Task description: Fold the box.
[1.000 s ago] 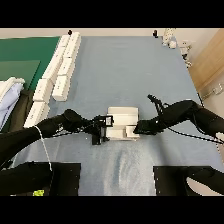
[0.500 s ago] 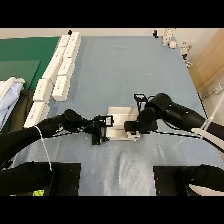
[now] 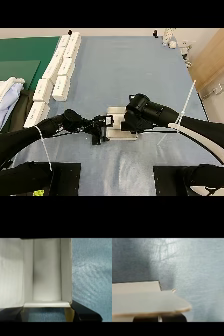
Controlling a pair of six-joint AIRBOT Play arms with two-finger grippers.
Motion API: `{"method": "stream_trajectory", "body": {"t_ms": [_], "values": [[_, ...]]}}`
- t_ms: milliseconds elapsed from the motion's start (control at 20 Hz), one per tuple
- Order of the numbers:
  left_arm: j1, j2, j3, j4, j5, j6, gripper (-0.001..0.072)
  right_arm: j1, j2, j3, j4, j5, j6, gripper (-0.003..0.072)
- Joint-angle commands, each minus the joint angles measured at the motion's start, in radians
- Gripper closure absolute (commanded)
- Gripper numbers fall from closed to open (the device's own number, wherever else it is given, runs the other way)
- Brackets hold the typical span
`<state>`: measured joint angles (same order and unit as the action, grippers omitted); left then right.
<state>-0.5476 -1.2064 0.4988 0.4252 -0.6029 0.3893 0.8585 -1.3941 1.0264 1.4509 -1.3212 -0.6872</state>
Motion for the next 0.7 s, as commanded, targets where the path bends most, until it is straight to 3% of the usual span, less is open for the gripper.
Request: {"method": "stream_trajectory", "body": {"t_ms": [0, 100, 150, 200, 300, 450, 500, 550, 600, 650], "values": [[0.000, 0.000, 0.001, 0.002, 0.000, 0.003, 0.0242, 0.004, -0.011, 0.005, 0.004, -0.006, 0.013, 0.0685], [0.000, 0.000, 0.001, 0.001, 0.001, 0.003, 0.0242, 0.004, -0.011, 0.005, 0.011, 0.004, 0.003, 0.0652], [0.000, 0.000, 0.001, 0.001, 0.000, 0.003, 0.0242, 0.004, -0.011, 0.005, 0.018, 0.003, -0.010, 0.0386], [0.000, 0.000, 0.001, 0.001, 0.000, 0.003, 0.0242, 0.004, -0.011, 0.005, 0.032, 0.001, -0.025, 0.0194], [0.000, 0.000, 0.001, 0.002, 0.000, 0.003, 0.0242, 0.004, -0.011, 0.005, 0.038, 0.001, -0.029, 0.0189], [0.000, 0.000, 0.001, 0.002, 0.000, 0.003, 0.0242, 0.001, -0.011, 0.005, 0.029, 0.003, -0.029, 0.0205], [0.000, 0.000, 0.001, 0.001, 0.000, 0.003, 0.0242, 0.001, -0.013, 0.005, 0.028, 0.005, -0.029, 0.0267], [0.000, 0.000, 0.001, 0.002, 0.000, 0.003, 0.0242, 0.001, -0.016, 0.005, 0.028, 0.005, -0.029, 0.0390], [0.000, 0.000, 0.001, 0.002, 0.000, 0.003, 0.0242, 0.001, -0.018, 0.004, 0.028, 0.005, -0.029, 0.0596], [0.000, 0.000, 0.001, 0.002, 0.000, 0.003, 0.0242, 0.001, -0.019, 0.004, 0.028, 0.008, -0.029, 0.0683]]}}
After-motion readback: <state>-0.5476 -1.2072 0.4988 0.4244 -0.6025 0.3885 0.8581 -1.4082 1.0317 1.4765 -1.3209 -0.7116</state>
